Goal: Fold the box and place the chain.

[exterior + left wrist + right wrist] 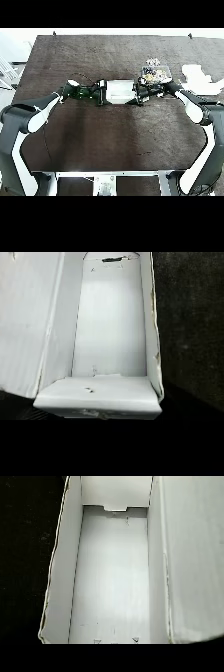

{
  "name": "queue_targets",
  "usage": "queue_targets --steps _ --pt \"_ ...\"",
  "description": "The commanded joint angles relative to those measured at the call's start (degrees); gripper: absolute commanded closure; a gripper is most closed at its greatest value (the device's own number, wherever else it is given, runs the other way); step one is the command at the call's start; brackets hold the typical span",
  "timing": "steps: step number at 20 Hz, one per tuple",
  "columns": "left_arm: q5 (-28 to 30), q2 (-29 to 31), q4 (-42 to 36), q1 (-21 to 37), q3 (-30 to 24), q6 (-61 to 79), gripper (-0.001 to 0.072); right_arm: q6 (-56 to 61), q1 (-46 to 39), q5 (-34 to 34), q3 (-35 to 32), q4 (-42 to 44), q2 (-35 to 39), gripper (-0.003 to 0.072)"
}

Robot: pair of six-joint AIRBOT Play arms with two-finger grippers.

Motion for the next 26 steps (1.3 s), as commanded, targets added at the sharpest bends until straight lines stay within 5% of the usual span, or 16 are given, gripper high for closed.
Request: queue_targets --steps 1,26 --pt "0.55 -0.04 0.13 0.02 0.04 -0.52 -0.0007 0.04 0.04 0.0 -0.02 0.02 0.04 0.011" --pt "0.37 -0.04 -2.51 0.0 0.04 0.59 -0.0011 0.04 0.04 0.0 -0.02 0.02 0.04 0.011"
